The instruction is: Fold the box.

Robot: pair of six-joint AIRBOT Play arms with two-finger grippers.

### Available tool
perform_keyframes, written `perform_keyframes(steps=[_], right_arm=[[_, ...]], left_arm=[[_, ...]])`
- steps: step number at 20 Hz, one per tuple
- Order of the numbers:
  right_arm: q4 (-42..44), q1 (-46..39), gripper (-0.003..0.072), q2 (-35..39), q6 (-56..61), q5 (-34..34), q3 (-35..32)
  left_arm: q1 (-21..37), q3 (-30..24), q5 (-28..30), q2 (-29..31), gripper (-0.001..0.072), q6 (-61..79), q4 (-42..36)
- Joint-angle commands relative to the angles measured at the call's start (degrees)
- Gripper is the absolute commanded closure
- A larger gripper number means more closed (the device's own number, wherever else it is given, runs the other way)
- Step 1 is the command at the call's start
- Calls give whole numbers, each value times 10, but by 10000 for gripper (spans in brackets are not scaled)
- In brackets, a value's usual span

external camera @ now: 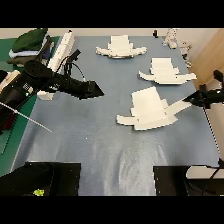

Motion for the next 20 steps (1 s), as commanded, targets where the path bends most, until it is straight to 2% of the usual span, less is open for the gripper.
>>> perform_keyframes(steps=[1,3,4,5,6,14,20], right_arm=[[3,98,689,119,65,129,-140],[-13,156,687,175,117,200,-207],[-20,179,679,189,136,211,-224],[-30,195,593,193,139,208,-229],[-47,208,436,191,149,202,-229],[-72,219,433,113,151,156,-226],[-24,224,463,75,94,138,-193]], left_arm=[[0,0,-18,0,245,24,12],[0,0,-35,0,245,26,23],[0,0,-42,0,245,26,30],[0,0,-47,0,245,26,34],[0,0,-50,0,245,26,34],[0,0,-58,0,244,26,34],[0,0,-59,-8,245,23,34]])
